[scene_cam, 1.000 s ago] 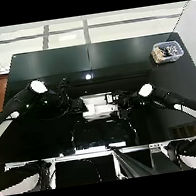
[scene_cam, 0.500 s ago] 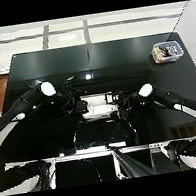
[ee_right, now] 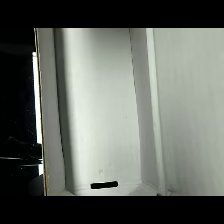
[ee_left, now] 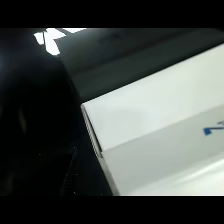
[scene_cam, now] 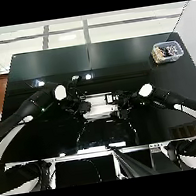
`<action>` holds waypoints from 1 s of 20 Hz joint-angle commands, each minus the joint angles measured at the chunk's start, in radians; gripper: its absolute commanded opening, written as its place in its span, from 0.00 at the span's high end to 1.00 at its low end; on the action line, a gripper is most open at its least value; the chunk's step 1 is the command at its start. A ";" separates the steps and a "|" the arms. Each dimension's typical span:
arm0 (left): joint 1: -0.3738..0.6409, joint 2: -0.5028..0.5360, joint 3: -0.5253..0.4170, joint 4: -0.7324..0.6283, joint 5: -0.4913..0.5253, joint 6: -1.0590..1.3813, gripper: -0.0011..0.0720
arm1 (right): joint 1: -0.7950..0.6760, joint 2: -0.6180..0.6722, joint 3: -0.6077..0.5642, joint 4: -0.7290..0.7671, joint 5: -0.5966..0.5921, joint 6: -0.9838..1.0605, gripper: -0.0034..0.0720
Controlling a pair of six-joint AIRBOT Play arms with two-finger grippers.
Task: Fold the box and place the chain.
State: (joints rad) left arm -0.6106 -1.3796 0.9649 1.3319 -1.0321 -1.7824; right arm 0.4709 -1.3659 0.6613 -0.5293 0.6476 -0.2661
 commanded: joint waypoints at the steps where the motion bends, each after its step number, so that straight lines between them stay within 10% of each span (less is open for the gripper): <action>1: -0.061 0.000 0.005 0.120 0.011 -0.203 0.53 | 0.001 0.000 0.001 0.000 0.000 0.000 0.64; 20: -0.150 -0.126 0.120 0.227 -0.132 -0.591 0.61 | 0.001 0.000 0.001 0.001 0.000 0.000 0.64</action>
